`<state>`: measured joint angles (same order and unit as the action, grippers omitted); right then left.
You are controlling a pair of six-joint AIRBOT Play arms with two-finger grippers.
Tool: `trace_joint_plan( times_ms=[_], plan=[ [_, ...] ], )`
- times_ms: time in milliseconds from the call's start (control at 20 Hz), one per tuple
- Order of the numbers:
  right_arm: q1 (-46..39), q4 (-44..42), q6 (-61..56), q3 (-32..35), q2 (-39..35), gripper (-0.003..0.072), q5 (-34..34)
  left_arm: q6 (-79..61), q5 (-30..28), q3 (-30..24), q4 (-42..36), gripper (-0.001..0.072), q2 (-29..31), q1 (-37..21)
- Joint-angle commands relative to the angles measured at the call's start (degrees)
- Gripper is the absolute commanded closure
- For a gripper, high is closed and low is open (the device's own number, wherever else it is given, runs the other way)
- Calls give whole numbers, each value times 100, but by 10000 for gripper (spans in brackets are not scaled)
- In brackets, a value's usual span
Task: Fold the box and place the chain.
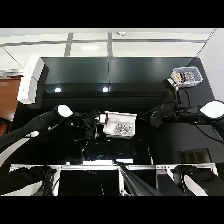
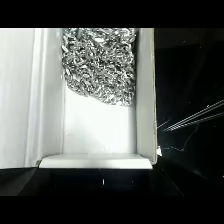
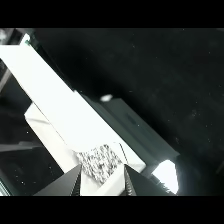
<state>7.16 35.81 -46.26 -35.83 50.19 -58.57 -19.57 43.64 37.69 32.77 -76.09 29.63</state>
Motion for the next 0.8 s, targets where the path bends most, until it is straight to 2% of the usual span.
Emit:
trace_joint_plan(
  times_ms=[0,50,100,150,200,250,350,450,650,750],
  plan=[
    [4,-24,-2,2,-2,363,13,-81,-37,9,-116,17,-17,122],
    [4,-22,-2,2,-2,362,13,-76,-37,9,-116,26,-17,122],
    [4,-24,-11,2,-2,362,13,-76,-37,9,-118,67,-17,122],
    [4,-17,-168,2,-2,359,85,-76,-35,9,-120,189,-17,122],
    [4,-22,-568,2,-2,152,310,-76,-35,9,-120,272,-17,122],
    [4,-63,-848,0,-2,-34,579,-76,-35,9,-120,321,-17,122],
    [7,-402,-887,-4,42,-34,1106,-70,-35,9,-131,323,-17,122],
    [107,-686,-883,-4,291,-34,1292,-55,-33,9,-131,323,-17,122],
    [817,-9,-765,-4,938,-34,1403,-52,-9,9,-131,323,-17,122],
    [1069,260,-575,-74,994,-34,1126,-48,-9,9,-131,323,-17,122]
  ],
)
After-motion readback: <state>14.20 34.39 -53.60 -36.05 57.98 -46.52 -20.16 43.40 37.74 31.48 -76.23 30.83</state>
